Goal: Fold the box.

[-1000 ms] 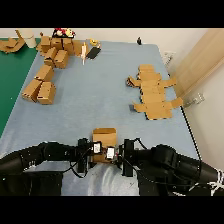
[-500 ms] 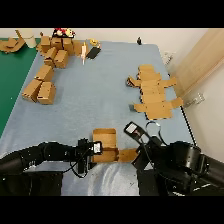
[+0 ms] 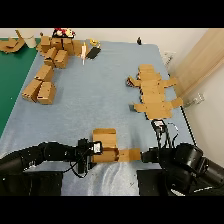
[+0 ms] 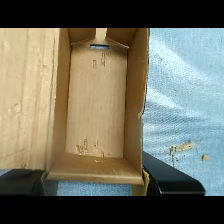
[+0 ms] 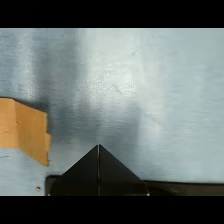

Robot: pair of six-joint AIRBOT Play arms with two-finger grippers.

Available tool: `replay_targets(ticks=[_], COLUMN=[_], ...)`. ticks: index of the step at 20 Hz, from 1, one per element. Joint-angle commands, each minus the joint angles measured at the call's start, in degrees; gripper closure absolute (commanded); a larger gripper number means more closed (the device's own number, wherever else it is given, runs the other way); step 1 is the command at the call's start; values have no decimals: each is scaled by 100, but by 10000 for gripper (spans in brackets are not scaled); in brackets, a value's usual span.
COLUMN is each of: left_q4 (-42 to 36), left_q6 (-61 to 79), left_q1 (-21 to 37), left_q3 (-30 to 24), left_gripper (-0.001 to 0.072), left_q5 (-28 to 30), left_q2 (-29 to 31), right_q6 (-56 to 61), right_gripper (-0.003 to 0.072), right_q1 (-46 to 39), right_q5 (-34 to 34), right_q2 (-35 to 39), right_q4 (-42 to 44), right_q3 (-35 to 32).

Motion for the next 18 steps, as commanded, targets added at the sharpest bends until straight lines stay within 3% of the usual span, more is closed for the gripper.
replay_targets(ticks=[1, 10, 14, 18], left_q4=[0, 2, 2, 2], left_q6=[0, 0, 0, 0], left_q1=[7, 7, 7, 7], left_q3=[4, 4, 4, 4], left_gripper=[263, 263, 263, 263], left_q5=[0, 0, 0, 0], left_q2=[2, 2, 2, 2], right_q6=[197, 13, -260, -319], right_gripper=[682, 682, 683, 683], right_q1=[-125, -120, -120, -120], right_q5=[1202, 2820, 3097, 3095], right_q2=[28, -662, -625, -428], right_q4=[669, 1311, 1875, 1893], right_q3=[-437, -686, -673, -525])
